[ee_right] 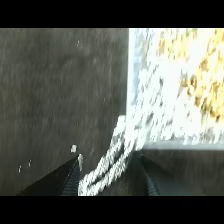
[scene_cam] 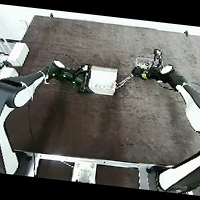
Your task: Fold the box and place the chain.
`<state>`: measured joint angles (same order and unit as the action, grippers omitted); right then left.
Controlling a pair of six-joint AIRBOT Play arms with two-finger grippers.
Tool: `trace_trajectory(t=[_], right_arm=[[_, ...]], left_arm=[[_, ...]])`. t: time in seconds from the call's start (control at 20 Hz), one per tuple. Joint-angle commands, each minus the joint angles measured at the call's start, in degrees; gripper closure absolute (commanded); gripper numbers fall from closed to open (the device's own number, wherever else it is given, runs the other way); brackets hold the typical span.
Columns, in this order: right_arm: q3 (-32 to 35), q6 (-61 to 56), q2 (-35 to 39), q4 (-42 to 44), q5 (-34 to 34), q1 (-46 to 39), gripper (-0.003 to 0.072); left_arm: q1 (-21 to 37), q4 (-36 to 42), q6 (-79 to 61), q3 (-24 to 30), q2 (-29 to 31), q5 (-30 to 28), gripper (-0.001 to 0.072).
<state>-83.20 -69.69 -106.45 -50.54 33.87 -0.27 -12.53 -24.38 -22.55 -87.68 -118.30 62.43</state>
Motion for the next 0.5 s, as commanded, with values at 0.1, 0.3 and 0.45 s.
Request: trace_trajectory(t=[0.1, 0.3, 0.45], right_arm=[[-2.5, 0.1, -3.0, 1.9, -2.1, 0.9, 0.0372], [-2.6, 2.3, -2.7, 1.9, -3.6, 1.8, 0.0676], [-2.6, 2.0, -1.3, 1.9, -0.7, 1.9, 0.0678]], left_arm=[[0.0, 0.0, 0.0, 0.0, 0.0, 0.0, 0.0126], [0.0, 0.0, 0.0, 0.0, 0.0, 0.0, 0.0126], [0.0, 0.0, 0.0, 0.0, 0.0, 0.0, 0.0126]])
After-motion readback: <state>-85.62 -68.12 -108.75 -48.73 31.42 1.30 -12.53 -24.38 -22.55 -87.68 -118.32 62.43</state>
